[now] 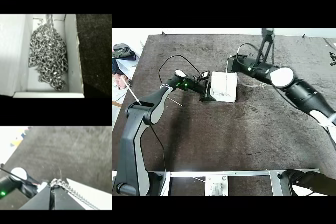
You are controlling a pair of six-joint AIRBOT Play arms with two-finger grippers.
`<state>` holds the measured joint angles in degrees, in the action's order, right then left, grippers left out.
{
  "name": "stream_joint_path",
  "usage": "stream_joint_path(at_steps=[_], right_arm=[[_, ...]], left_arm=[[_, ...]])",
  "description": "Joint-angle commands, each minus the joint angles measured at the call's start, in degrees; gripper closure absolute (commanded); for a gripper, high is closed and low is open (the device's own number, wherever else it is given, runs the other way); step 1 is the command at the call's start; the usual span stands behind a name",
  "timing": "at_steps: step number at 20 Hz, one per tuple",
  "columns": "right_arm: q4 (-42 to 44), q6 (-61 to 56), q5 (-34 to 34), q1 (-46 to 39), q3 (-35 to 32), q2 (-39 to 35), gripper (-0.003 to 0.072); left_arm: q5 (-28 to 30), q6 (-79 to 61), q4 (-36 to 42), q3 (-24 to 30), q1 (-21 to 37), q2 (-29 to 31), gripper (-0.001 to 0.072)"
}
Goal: Fold the box and place the chain.
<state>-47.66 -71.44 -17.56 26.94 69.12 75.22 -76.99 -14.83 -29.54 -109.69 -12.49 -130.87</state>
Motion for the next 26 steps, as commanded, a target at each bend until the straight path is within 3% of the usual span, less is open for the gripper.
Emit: stream_joint_path(at_steps=[1, 3, 4, 5, 6, 10, 13, 17, 21, 26], right_arm=[[-0.1, -1.9, -4.7, 0.9, -0.2, 5.8, 0.0673], [-0.7, -1.9, -6.7, 0.4, -0.2, 8.3, 0.0672], [-1.2, -1.9, -6.4, -0.1, -0.2, 9.0, 0.0560], [-1.7, -1.9, -6.1, -0.9, -0.2, 9.1, 0.0350], [-2.5, -1.9, -6.6, -2.3, -0.2, 9.0, 0.0333], [-5.1, -3.4, -14.6, -11.8, -1.6, 6.6, 0.0332], [-5.3, -4.8, -14.5, -20.6, -7.6, 4.8, 0.0332], [-4.1, -7.9, -8.9, -28.2, -14.8, 6.4, 0.0330], [1.1, -7.9, -4.0, -28.2, -13.4, 12.9, 0.0330], [2.5, -7.9, -2.9, -27.0, -5.5, 21.5, 0.0331]], left_arm=[[0.0, 0.0, 0.0, 0.0, 0.0, 0.0, 0.0253], [0.0, 0.0, 0.0, 0.0, 0.0, 0.0, 0.0253], [0.0, 0.0, 0.0, 0.0, 0.0, 0.0, 0.0253], [0.0, 0.0, 0.0, 0.0, 0.0, 0.0, 0.0253], [0.0, 0.0, 0.0, 0.0, 0.0, 0.0, 0.0253], [0.0, 0.0, 0.0, 0.0, 0.0, 0.0, 0.0253], [0.0, 0.0, 0.0, 0.0, 0.0, 0.0, 0.0253], [0.0, 0.0, 0.0, 0.0, 0.0, 0.0, 0.0253], [0.0, 0.0, 0.0, 0.0, 0.0, 0.0, 0.0253], [0.0, 0.0, 0.0, 0.0, 0.0, 0.0, 0.0253]])
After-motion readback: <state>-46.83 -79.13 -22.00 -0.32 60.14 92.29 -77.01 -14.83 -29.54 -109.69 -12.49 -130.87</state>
